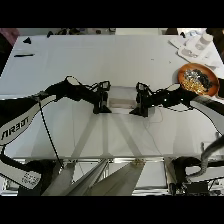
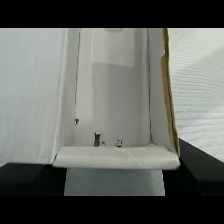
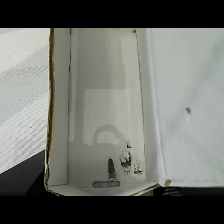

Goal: Fold the box and place the chain.

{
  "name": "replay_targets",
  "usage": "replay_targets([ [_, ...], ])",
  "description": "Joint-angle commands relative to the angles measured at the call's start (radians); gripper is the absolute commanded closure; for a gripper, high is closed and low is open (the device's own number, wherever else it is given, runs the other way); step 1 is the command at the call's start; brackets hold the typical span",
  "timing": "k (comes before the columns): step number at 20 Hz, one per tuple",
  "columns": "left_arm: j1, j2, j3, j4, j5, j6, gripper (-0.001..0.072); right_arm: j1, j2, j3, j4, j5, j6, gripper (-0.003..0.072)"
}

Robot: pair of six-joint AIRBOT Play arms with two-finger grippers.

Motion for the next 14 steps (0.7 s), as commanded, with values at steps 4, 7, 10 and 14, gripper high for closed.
replay_targets([
  [4, -0.003, 0.000, 0.000, 0.010, -0.017, -0.005, 0.0479, 0.000, 0.000, 0.000, 0.000, 0.002, 0.000, 0.0184],
  [7, -0.003, 0.000, 0.000, 0.010, -0.018, -0.005, 0.0479, 0.000, 0.000, 0.000, 0.000, 0.002, 0.000, 0.0184],
  [10, -0.003, 0.000, 0.000, 0.010, -0.017, -0.005, 0.0479, 0.000, 0.000, 0.000, 0.000, 0.002, 0.000, 0.0184],
  [14, -0.003, 0.000, 0.000, 0.009, -0.018, -0.005, 0.0479, 0.000, 0.000, 0.000, 0.000, 0.002, 0.000, 0.0184],
])
